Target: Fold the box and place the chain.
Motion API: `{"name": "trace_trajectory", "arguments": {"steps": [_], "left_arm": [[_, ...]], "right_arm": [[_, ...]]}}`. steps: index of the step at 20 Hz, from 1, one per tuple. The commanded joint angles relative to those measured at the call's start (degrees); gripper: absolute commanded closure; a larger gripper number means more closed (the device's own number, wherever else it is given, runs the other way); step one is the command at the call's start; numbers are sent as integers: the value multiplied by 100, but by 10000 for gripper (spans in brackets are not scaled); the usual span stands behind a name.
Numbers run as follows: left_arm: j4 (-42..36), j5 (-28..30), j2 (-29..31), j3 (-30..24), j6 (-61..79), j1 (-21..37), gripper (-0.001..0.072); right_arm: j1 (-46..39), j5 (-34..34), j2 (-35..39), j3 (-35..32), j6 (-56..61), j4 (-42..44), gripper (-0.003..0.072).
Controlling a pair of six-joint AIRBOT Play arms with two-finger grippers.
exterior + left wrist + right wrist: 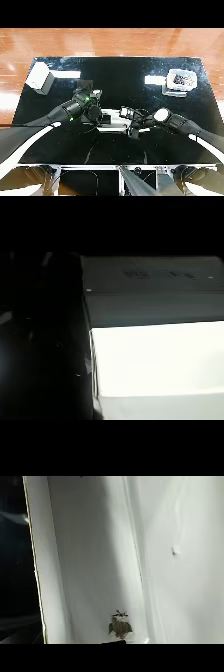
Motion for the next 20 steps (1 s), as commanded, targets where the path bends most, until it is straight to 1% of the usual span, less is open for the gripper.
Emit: {"name": "trace_trajectory", "arguments": {"steps": [1,2,5,8,11,15,17,20], "left_arm": [[-2,33,4,7,-11,0,688],[-2,35,4,9,-11,0,688],[0,37,4,11,-11,2,688],[0,35,7,15,-11,11,689],[2,37,7,107,-11,31,689],[4,59,4,199,-11,107,689],[22,76,4,199,-11,107,688],[24,76,4,199,-11,107,689]], "right_arm": [[-7,129,271,4,949,-804,0],[-22,164,420,4,1178,-951,0],[-155,354,826,7,1578,-990,2],[-313,765,1150,7,1847,-1016,2],[-393,1187,1353,9,2304,-1547,2],[-391,1781,1829,149,2883,-2312,3],[-391,1777,2035,155,3106,-2382,3],[-391,1532,2028,155,3134,-2465,4]]}}
